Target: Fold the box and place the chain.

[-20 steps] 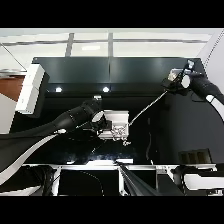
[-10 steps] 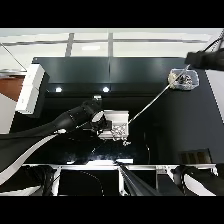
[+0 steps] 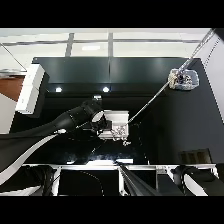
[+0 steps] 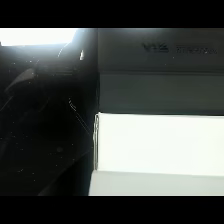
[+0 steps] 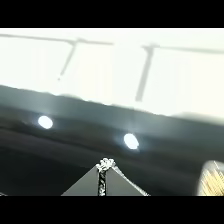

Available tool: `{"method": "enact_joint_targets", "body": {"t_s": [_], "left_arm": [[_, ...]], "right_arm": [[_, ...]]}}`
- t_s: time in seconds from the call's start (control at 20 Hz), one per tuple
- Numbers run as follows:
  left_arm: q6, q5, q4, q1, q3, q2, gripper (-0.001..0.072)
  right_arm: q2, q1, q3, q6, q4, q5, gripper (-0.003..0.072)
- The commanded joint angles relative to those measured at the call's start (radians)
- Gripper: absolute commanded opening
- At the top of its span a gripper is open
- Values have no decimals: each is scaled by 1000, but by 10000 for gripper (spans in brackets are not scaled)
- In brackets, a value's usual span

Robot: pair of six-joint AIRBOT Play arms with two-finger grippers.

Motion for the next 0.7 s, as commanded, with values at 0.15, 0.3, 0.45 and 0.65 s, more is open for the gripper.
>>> {"method": "enact_joint_targets", "body": {"t_s": [0.15,0.3,0.45,0.65], "left_arm": [[0,1,1,0,0,0,34],[0,1,1,0,0,0,33],[0,1,1,0,0,0,33],[0,1,1,0,0,0,33]], "right_arm": [[9,0,175,-71,225,27,30],[3,0,176,-85,329,93,30],[0,21,151,-87,366,184,31],[-8,114,122,-87,367,190,31]]}}
